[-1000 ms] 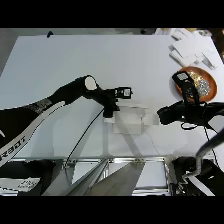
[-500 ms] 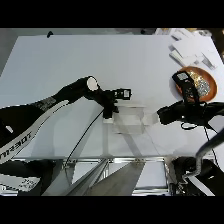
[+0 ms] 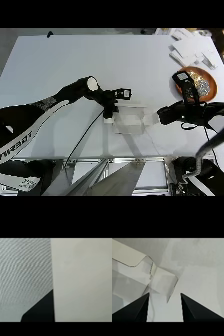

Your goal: Fold the box and place the chain.

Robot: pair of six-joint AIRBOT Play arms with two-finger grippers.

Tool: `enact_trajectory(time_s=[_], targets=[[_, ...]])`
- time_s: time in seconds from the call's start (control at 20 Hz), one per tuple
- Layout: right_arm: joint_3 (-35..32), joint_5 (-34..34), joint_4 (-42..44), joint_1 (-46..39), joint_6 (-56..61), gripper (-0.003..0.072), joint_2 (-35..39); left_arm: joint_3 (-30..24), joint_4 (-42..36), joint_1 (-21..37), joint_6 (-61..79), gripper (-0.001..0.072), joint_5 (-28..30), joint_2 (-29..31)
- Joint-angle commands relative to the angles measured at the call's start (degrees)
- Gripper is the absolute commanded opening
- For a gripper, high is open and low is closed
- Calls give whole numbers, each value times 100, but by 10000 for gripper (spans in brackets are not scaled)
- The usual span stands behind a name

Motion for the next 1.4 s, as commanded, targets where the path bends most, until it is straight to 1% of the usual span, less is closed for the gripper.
enact_trajectory(time_s=[0.0,0.2,0.35,0.5,0.65,0.85,1.35], targets=[[-2,0,0,0,2,438,0,-2,7,0,-162,6,24,-2],[-2,2,0,0,2,438,0,-2,9,0,-295,3,227,11],[-2,4,0,0,2,438,0,-2,103,2,-669,6,393,70],[-2,4,0,0,2,438,0,-2,448,0,-874,3,391,146],[-2,4,0,0,2,438,0,-2,570,2,-863,3,391,243],[-2,4,0,0,2,438,0,-2,595,0,-420,3,262,223],[-2,4,0,0,0,438,0,-2,595,2,-420,11,262,114]])
